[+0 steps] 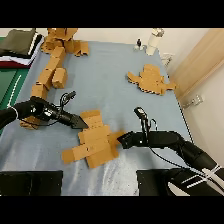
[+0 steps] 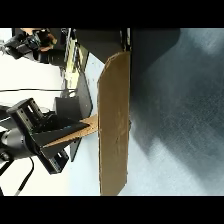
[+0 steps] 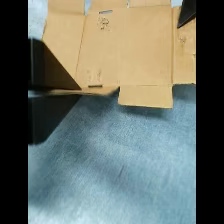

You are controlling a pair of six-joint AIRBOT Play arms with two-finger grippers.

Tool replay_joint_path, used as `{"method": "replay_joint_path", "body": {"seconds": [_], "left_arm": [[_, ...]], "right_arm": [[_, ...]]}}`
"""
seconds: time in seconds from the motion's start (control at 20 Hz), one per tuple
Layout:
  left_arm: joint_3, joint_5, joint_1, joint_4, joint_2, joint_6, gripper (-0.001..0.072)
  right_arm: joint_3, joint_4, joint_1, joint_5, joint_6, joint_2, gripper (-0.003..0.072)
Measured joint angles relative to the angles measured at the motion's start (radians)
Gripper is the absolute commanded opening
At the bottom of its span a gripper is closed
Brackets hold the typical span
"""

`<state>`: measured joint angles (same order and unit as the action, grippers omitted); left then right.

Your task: Fold the box.

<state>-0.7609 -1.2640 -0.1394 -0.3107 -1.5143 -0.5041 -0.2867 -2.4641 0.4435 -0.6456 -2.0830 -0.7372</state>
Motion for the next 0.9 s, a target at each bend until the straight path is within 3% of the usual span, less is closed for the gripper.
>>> {"method": "replay_joint_path", "body": {"seconds": [0.05,0.3,0.5,0.55,0.6,0.65,0.9], "left_arm": [[0.000,0.002,0.000,0.003,0.000,0.014,0.0013],[-0.035,0.008,-0.026,0.013,0.014,0.101,0.0012],[-0.051,0.101,-0.101,0.009,0.071,0.188,0.0012],[-0.052,0.140,-0.129,0.007,0.090,0.214,0.0012],[-0.053,0.176,-0.156,0.003,0.110,0.244,0.0012],[-0.051,0.222,-0.186,0.003,0.134,0.281,0.0012],[-0.023,0.358,-0.335,-0.002,0.228,0.465,0.0012]], "right_arm": [[0.000,0.001,0.000,0.002,0.000,0.000,0.0568],[-0.041,0.105,-0.058,0.040,0.032,0.006,0.0568],[-0.141,0.203,-0.165,0.046,0.100,0.033,0.0563],[-0.166,0.211,-0.185,0.035,0.112,0.041,0.0465],[-0.189,0.217,-0.200,0.011,0.129,0.050,0.0138],[-0.207,0.219,-0.209,-0.024,0.152,0.056,0.0002],[-0.235,0.222,-0.225,-0.239,0.248,0.068,0.0003]]}}
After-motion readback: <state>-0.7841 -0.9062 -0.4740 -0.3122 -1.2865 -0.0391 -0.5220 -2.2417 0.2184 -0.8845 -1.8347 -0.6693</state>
